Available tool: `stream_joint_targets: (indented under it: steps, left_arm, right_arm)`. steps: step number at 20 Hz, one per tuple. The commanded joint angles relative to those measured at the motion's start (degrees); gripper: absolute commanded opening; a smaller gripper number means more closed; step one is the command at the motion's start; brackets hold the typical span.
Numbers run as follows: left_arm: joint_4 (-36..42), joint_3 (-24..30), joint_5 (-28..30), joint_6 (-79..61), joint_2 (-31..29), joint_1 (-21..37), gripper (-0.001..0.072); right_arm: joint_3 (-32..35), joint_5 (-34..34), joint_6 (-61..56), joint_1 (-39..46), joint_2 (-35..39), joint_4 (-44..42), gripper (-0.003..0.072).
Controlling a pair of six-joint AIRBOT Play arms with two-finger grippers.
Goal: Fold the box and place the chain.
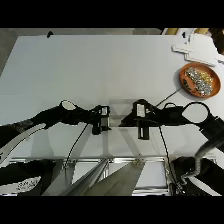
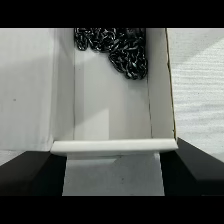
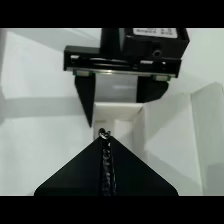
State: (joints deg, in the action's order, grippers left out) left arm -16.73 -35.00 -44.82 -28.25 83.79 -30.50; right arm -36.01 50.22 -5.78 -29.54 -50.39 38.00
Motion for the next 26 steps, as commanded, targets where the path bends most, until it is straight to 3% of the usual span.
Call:
stream_joint_targets:
  steps: [1,4,5,6,7,9,10,12,16,19,26]
  left_arm:
    - [0.0,0.0,0.0,0.0,0.0,0.0,0.0048]
    - [0.0,0.0,0.0,0.0,0.0,0.0,0.0048]
    - [0.0,0.0,0.0,0.0,0.0,0.0,0.0048]
    - [0.0,0.0,0.0,0.0,0.0,0.0,0.0048]
    - [0.0,0.0,0.0,0.0,0.0,0.0,0.0048]
    - [0.0,0.0,0.0,0.0,0.0,0.0,0.0048]
    - [0.0,0.0,0.0,0.0,0.0,0.0,0.0048]
    - [0.0,0.0,0.0,0.0,0.0,0.0,0.0048]
    - [0.0,0.0,0.0,0.0,0.0,0.0,0.0048]
    - [0.0,0.0,0.0,0.0,0.0,0.0,0.0048]
    - [0.0,0.0,0.0,0.0,0.0,0.0,0.0048]
  right_arm:
    - [0.0,-5.8,-0.5,-2.6,-2.7,-0.3,0.0019]
    - [0.0,-6.3,-0.4,-3.0,-6.4,-0.3,0.0035]
    - [0.0,-6.3,-0.2,-3.0,-7.0,-0.2,0.0154]
    - [0.0,-6.6,0.2,-3.0,-6.9,-0.1,0.0323]
    - [0.0,-7.0,0.2,-3.0,-6.4,0.0,0.0384]
    - [-0.1,-7.2,0.2,-1.7,-4.2,0.8,0.0371]
    - [-0.1,-7.2,0.3,-0.1,-2.8,0.9,0.0320]
    - [-0.1,-6.6,3.0,5.1,0.0,2.8,0.0294]
    - [-0.2,0.8,16.6,17.3,1.4,7.0,0.0248]
    - [-0.2,0.6,16.8,22.8,0.0,9.0,0.0155]
    - [-0.1,-1.0,16.8,23.7,-9.9,18.8,0.0161]
